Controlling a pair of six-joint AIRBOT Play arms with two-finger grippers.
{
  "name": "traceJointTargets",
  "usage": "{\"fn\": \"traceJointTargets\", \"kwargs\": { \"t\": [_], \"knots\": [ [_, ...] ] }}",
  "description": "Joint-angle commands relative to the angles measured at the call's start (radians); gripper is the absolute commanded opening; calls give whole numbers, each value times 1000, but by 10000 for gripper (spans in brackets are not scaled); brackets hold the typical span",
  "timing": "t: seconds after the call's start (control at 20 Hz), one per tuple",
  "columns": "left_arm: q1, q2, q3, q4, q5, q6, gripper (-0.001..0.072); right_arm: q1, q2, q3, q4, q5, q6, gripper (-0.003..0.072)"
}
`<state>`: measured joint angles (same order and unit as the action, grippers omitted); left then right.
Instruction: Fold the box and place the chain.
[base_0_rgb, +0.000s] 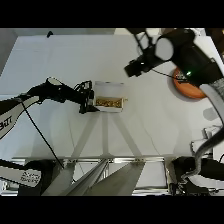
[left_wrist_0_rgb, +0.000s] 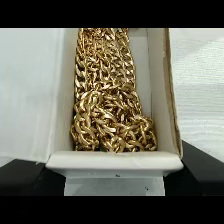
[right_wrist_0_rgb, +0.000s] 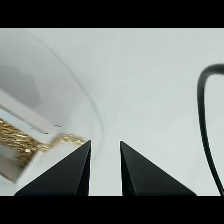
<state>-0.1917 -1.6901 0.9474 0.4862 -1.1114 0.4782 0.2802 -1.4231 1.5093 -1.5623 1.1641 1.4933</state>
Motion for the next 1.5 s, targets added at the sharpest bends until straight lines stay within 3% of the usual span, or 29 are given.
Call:
{"fn": "traceJointTargets", "kwargs": {
  "t": [0.0,0.1,0.25,0.3,0.4,0.55,1.0,1.2,1.3,1.45],
  "knots": [
    [1,0,0,0,0,0,381,-109,15,-100,96,-32,-238,206],
    [1,0,0,0,0,0,381,-107,14,-216,140,-83,-521,195],
    [1,0,0,0,0,0,381,-108,-8,-350,362,-154,-960,198],
    [1,0,0,0,0,0,381,-108,-31,-359,428,-154,-1061,203],
    [1,0,0,0,0,0,381,-108,-83,-359,534,-170,-1183,342],
    [1,0,0,0,0,0,381,-99,-155,-359,572,-168,-1349,344],
    [1,0,0,0,0,0,381,-52,-217,-359,536,-309,-1360,338],
    [1,0,0,0,0,0,381,-45,-225,-359,435,-311,-1286,334],
    [1,0,0,0,0,0,381,-45,-225,-359,376,-306,-1223,283],
    [1,0,0,0,0,0,381,-45,-226,-359,355,-304,-1205,272]
  ]
}}
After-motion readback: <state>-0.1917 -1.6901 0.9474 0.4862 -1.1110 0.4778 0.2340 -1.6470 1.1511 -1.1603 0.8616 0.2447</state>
